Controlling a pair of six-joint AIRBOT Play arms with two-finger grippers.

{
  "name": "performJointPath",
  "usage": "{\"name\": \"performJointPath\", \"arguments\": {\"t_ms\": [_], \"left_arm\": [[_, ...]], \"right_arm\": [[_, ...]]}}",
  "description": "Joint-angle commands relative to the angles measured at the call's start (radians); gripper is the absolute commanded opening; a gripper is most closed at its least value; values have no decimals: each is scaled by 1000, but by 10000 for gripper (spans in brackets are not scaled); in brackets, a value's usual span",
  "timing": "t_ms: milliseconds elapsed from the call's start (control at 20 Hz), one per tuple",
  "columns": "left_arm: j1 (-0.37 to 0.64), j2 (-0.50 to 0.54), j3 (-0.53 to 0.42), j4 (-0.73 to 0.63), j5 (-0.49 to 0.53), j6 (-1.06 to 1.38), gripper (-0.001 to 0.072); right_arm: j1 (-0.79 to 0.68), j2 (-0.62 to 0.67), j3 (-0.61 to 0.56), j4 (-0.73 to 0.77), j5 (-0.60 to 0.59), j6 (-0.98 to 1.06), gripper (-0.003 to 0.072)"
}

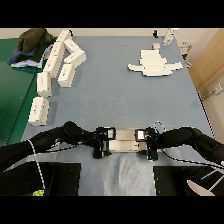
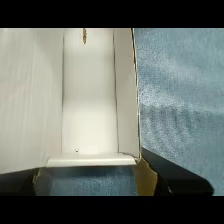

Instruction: Fold the box.

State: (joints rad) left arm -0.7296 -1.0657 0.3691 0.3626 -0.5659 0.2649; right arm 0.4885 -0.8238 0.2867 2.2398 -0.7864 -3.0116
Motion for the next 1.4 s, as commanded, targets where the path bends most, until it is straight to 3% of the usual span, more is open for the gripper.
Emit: {"name": "performJointPath", "arguments": {"t_ms": [0, 50, 100, 1350], "left_arm": [[-7, -1, 1, 8, 21, -20, 674], [-7, -1, 1, 9, 17, -20, 552], [-7, -1, 1, 14, 11, -21, 509], [-6, -1, 1, 27, 8, -48, 509]], "right_arm": [[0, 0, 1, 0, 0, 0, 527], [0, 0, 1, 0, 0, 0, 527], [0, 0, 1, 0, 0, 0, 527], [0, 0, 1, -6, 19, 0, 529]]}}
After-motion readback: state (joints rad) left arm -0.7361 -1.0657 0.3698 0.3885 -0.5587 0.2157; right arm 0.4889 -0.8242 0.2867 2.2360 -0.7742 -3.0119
